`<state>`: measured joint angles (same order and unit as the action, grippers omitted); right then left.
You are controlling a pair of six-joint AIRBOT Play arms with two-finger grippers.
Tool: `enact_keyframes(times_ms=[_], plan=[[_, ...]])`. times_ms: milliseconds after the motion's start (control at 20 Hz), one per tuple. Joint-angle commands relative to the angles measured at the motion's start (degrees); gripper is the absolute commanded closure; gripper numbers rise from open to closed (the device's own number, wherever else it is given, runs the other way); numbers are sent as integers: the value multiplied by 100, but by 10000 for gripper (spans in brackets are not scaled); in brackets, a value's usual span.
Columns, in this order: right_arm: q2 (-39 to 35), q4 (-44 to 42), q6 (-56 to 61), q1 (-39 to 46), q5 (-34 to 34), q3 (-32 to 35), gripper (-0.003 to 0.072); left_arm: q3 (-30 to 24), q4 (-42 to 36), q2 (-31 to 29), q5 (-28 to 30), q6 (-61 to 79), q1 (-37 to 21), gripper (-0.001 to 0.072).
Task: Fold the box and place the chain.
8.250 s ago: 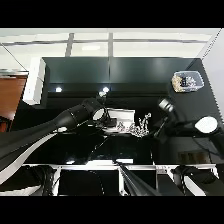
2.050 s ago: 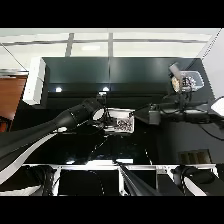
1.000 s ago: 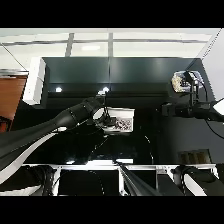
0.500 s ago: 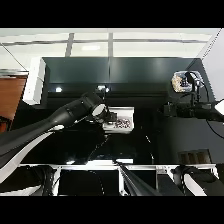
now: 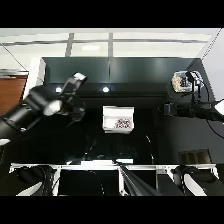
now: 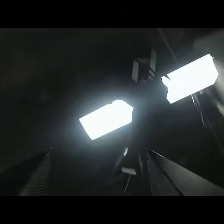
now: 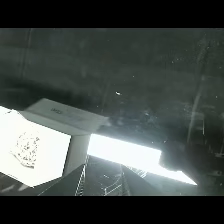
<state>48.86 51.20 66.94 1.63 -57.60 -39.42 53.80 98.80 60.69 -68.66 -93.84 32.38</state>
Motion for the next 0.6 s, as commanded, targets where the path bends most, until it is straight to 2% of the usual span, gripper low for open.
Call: enact_keyframes(times_ms=[0,50,150,300,450,550], plan=[[-2,-7,22,4,31,-2,422,-745,-3104,-328,-133,3276,-1532,2],[-2,-11,42,4,44,-2,422,-940,-4105,-304,-101,4365,-1893,1],[-2,-9,129,4,44,-2,422,-1309,-5119,-304,376,6100,-2131,0],[-2,-11,219,4,33,-2,422,-1604,-5333,-162,809,8102,-1958,-1],[-2,-15,258,4,17,-2,422,-1537,-5840,564,817,9283,-1921,-3],[-2,-15,282,4,9,-2,422,-1392,-5882,1010,841,9650,-1657,-3]])
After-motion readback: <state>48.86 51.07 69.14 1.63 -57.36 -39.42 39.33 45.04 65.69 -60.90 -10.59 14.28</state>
